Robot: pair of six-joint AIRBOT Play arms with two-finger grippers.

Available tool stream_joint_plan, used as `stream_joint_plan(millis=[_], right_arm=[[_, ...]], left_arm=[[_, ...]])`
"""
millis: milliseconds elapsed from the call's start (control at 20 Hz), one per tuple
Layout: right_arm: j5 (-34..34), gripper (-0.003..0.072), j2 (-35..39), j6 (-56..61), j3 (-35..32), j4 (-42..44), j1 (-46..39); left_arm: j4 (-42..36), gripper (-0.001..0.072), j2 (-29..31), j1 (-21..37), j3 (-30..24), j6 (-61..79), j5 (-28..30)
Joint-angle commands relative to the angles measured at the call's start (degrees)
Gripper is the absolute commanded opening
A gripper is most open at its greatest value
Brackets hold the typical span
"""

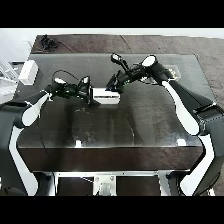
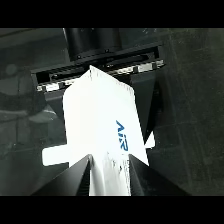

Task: Fold the box and place the chain.

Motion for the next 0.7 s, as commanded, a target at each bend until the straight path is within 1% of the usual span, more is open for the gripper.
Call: stream_joint_plan(millis=[0, 100, 400, 500, 650], right_arm=[[-1.2, 0.0281, 0.0, -0.4, 0.1, -1.6, 0.3], [-3.3, 0.0281, 0.0, -0.9, 0.0, -5.1, 1.1], [-5.6, 0.0279, 0.0, -0.9, 0.0, -6.1, 2.0], [-4.9, 0.0278, 0.0, -0.9, 0.0, -6.1, 2.2], [-1.2, 0.0261, 0.1, -0.8, -0.6, -6.1, 2.1]], left_arm=[[0.0, 0.0355, 0.0, 0.0, 0.0, 0.0, -0.1], [0.0, 0.0355, 0.0, 0.0, 0.0, 0.0, -0.1], [0.0, 0.0356, 0.0, 0.0, 0.0, 0.0, -0.2], [0.0, 0.0355, 0.0, 0.0, 0.0, 0.0, -0.2], [0.0, 0.0355, 0.0, 0.0, 0.0, 0.0, -0.2]])
